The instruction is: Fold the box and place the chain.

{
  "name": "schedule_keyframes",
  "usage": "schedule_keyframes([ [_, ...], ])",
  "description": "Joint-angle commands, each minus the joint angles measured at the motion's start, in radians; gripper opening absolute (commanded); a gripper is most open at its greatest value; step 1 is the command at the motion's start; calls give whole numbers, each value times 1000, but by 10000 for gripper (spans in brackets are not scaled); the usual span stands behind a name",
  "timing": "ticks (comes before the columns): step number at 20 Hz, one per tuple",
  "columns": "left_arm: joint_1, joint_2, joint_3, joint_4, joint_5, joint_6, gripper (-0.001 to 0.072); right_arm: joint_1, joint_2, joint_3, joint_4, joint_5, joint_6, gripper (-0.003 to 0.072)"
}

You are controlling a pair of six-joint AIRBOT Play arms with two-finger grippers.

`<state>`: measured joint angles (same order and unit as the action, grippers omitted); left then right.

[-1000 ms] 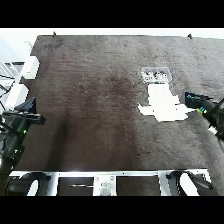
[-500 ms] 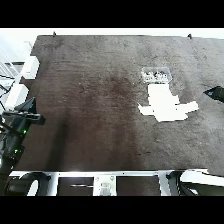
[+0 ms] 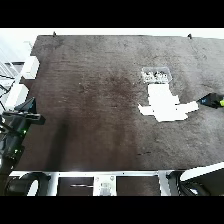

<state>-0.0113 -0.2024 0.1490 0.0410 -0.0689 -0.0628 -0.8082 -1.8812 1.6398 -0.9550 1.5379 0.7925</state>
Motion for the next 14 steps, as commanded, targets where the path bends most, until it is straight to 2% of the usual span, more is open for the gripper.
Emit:
schedule_keyframes([
  [1,0,1,1,0,0,0,16,20,-97,20,20,75,-11,495],
  [3,0,1,1,0,0,0,16,44,-128,20,48,105,-32,493],
  [7,0,1,1,0,0,0,16,85,-169,15,61,149,-41,362],
  [8,0,1,1,0,0,0,16,85,-174,14,69,154,-42,268],
  [10,0,1,1,0,0,0,16,81,-172,13,111,181,-56,7],
  [12,0,1,1,0,0,0,16,83,-153,-6,156,212,-56,5],
  [14,0,1,1,0,0,0,16,96,-90,-87,171,205,-57,4],
])
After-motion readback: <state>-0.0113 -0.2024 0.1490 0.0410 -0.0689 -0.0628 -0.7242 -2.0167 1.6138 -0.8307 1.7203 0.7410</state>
